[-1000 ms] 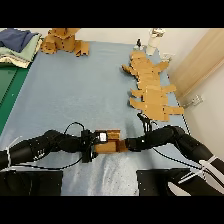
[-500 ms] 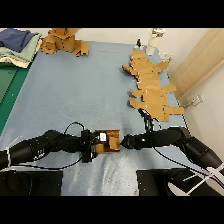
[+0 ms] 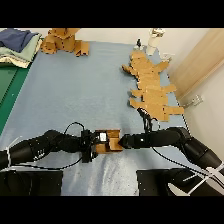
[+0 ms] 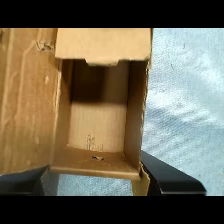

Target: Fold the box.

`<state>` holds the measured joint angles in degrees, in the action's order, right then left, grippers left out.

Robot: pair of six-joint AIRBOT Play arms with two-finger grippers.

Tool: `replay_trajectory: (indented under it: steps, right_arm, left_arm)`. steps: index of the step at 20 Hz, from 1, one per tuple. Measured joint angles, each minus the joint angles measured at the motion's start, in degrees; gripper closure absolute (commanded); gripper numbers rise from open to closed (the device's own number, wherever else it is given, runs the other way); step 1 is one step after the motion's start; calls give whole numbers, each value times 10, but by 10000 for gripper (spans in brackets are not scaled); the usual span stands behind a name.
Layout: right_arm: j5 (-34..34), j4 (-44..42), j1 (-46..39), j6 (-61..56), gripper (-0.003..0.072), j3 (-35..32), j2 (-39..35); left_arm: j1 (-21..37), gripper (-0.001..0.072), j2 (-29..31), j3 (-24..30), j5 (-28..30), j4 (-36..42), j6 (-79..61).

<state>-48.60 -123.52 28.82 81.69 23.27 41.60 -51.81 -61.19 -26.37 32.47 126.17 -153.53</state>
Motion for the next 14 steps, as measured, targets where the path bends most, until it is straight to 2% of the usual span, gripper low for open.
replay_trajectory:
  steps: [2,5,10,14]
  right_arm:
    - [12,25,31,-32,308,12,21]
    - [5,123,98,-128,306,51,66]
    - [-71,287,195,-295,306,138,151]
    - [-115,336,238,-373,306,198,222]
  left_arm:
    - [0,195,0,0,0,0,0]
    - [0,195,0,0,0,0,0]
    - [0,195,0,0,0,0,0]
    - [0,195,0,0,0,0,0]
